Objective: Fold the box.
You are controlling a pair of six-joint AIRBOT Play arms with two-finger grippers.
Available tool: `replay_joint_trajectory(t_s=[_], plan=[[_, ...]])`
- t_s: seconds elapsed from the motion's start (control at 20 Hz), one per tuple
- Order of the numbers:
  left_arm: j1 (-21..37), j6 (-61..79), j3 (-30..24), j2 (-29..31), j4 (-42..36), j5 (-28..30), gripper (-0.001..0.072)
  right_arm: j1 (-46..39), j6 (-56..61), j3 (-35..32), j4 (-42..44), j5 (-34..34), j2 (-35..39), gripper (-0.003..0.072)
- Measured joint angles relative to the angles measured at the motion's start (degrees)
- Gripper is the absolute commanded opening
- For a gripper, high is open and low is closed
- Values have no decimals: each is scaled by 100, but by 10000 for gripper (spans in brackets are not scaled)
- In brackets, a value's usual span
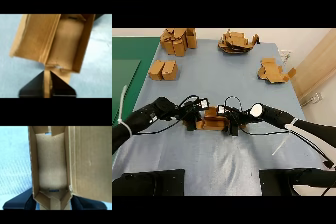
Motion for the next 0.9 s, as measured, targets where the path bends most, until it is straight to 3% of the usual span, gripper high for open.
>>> replay_joint_trajectory(t_s=[0.25, 0.45, 0.65, 0.9], plan=[[748, -1484, 0, 603, 671, -402, 15, 0, 0, 0, -9, -4, 0, 388], [1895, -3388, -9, 719, 813, -623, 14, 0, 0, 0, -13, -13, 0, 388], [2911, -4732, -13, 227, 595, -1248, 14, 0, 0, 0, -15, -15, 0, 388], [2815, -4758, -7, -876, -450, -2028, 14, 0, 0, 0, -15, -17, 0, 388]])
